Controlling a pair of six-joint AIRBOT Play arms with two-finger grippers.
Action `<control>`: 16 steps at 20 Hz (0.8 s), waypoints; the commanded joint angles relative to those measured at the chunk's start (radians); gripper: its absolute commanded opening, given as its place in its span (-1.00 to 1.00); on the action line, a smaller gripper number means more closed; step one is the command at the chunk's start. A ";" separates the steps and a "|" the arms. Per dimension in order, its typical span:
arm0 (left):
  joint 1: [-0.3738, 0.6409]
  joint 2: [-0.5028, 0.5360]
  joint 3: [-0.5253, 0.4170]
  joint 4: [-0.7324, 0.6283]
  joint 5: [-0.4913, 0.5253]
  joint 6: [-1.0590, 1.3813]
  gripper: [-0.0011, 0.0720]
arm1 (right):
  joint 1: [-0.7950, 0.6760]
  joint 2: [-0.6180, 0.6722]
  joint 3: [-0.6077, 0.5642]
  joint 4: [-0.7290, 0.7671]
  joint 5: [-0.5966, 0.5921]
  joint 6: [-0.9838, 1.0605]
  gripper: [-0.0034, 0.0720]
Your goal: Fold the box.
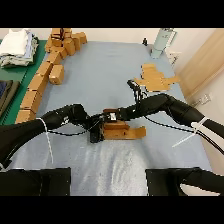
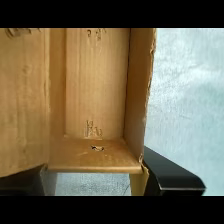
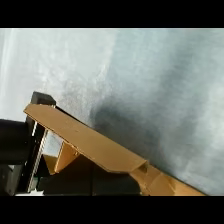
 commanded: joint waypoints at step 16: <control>0.001 0.001 0.001 -0.006 0.002 -0.014 0.38 | 0.000 0.319 0.000 -0.450 -0.248 0.286 -0.91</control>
